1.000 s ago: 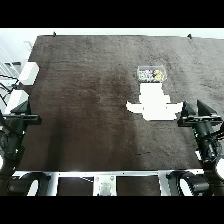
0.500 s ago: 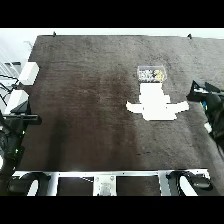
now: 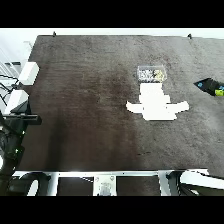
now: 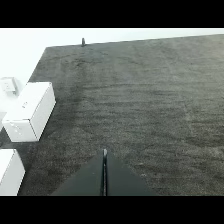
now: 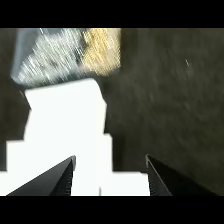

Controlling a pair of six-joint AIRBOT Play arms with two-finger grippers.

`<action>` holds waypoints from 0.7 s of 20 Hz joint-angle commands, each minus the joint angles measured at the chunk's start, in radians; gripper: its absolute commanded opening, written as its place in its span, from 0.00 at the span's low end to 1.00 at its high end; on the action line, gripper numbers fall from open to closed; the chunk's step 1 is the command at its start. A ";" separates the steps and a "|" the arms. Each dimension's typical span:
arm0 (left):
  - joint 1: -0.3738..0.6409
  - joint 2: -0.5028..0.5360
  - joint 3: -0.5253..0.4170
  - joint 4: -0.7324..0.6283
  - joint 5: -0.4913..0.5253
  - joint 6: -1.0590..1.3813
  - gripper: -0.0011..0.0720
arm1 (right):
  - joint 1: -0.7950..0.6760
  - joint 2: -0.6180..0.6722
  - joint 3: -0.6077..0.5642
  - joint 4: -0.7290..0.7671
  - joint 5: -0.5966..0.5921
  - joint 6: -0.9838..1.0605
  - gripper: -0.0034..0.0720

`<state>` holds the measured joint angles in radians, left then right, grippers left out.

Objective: Fold the box and place the chain.

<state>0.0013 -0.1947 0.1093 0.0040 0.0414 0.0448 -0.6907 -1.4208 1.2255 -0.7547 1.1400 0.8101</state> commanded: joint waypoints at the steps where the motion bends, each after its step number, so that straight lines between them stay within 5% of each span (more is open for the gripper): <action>1: 0.000 0.000 0.001 0.000 0.000 0.000 0.04 | -0.040 -0.166 0.197 -0.220 0.230 0.106 0.77; 14: 0.000 0.000 0.001 0.000 0.000 0.000 0.04 | 0.012 -0.423 0.230 -0.149 0.388 0.034 0.77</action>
<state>0.0013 -0.1947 0.1093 0.0040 0.0414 0.0452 -0.6945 -1.8046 1.4525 -0.9379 1.4948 0.8597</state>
